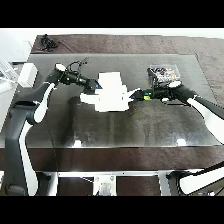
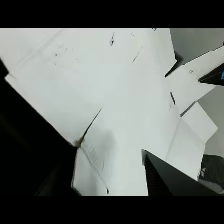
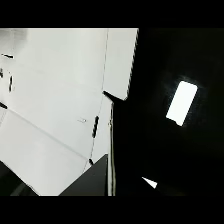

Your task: Fold the box and place the chain.

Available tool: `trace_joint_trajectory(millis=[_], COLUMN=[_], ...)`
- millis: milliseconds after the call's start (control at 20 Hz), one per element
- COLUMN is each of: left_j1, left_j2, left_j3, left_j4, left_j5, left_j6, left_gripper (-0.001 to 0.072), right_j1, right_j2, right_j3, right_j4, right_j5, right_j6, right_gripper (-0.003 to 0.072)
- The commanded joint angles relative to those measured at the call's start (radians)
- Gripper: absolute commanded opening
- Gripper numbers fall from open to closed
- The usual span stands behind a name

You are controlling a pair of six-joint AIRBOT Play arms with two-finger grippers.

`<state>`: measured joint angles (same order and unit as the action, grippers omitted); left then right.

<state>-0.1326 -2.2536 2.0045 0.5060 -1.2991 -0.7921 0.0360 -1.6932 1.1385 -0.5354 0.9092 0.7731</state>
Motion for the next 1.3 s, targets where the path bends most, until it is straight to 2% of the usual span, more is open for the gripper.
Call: trace_joint_trajectory(millis=[0,200,250,500,950,1000,1050,1250], left_j1=[0.000,0.000,0.000,0.000,-0.008,-0.013,-0.021,-0.029], left_j2=[-0.001,-0.001,-0.001,-0.003,-0.016,-0.016,-0.018,-0.033], left_j3=[0.001,0.000,0.000,-0.007,-0.007,-0.007,-0.007,-0.007], left_j4=[-0.018,-0.019,-0.019,-0.007,-0.069,-0.069,-0.069,-0.064], left_j5=[0.000,-0.008,-0.014,-0.029,-0.010,-0.010,-0.010,-0.021], left_j6=[0.008,0.007,0.007,-0.018,-0.002,0.001,0.004,0.007], left_gripper=[0.0516,0.0512,0.0466,0.0466,0.0455,0.0450,0.0408,0.0408], right_j1=[0.000,0.000,0.000,0.000,-0.002,-0.001,-0.001,-0.010], right_j2=[-0.001,-0.001,-0.001,-0.001,-0.001,-0.001,-0.001,-0.001], right_j3=[0.001,0.001,0.001,0.001,0.001,0.001,0.001,0.001], right_j4=[0.000,0.000,0.000,0.000,-0.027,-0.026,-0.026,-0.027], right_j5=[0.000,0.000,0.000,0.000,0.000,0.000,0.000,0.000], right_j6=[0.000,0.000,0.000,0.000,0.000,0.000,0.000,0.000], right_gripper=[0.0004,0.0004,0.0004,0.0004,0.0004,0.0004,0.0004,0.0004])
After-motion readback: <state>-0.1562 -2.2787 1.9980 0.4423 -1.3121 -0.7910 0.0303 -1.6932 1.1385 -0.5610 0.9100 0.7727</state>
